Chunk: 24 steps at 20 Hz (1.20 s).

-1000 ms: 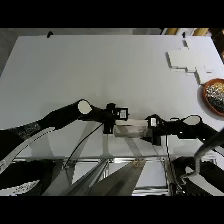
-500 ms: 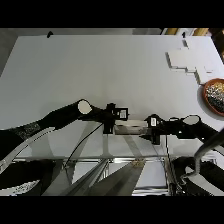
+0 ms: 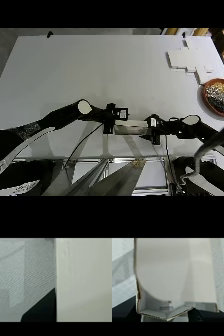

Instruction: Fold the box and place the chain.

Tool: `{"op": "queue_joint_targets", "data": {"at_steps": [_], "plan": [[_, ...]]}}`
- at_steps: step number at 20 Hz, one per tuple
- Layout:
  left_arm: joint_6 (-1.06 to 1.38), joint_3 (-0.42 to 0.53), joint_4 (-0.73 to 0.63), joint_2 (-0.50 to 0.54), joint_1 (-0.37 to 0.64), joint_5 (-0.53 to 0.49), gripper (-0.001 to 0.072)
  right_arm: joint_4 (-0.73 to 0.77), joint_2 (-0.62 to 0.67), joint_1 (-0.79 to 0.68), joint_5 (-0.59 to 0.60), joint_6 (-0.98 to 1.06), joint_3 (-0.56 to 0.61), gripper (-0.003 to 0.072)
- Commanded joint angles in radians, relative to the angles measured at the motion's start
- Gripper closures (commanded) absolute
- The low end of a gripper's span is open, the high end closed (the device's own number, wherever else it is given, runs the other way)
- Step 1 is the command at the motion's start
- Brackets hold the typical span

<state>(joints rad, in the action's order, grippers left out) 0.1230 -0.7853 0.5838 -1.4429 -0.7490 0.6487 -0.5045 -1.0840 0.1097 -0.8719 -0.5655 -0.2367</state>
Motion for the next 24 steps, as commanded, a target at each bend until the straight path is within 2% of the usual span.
{"op": "queue_joint_targets", "data": {"at_steps": [1,21,22,24], "plan": [[0.0,0.0,0.0,0.0,0.0,-0.001,0.0701,-0.01,0.001,-0.001,-0.006,-0.001,0.0,0.0412],[0.0,0.0,-0.014,0.0,0.001,0.023,0.0696,-0.012,0.001,-0.001,-0.006,-0.001,0.0,0.0412],[0.004,0.0,-0.007,0.003,0.003,0.022,0.0641,-0.012,0.0,-0.001,-0.006,-0.001,0.0,0.0412],[0.007,0.0,0.021,0.019,0.003,0.021,0.0439,-0.012,0.0,-0.001,-0.006,-0.001,0.0,0.0412]]}}
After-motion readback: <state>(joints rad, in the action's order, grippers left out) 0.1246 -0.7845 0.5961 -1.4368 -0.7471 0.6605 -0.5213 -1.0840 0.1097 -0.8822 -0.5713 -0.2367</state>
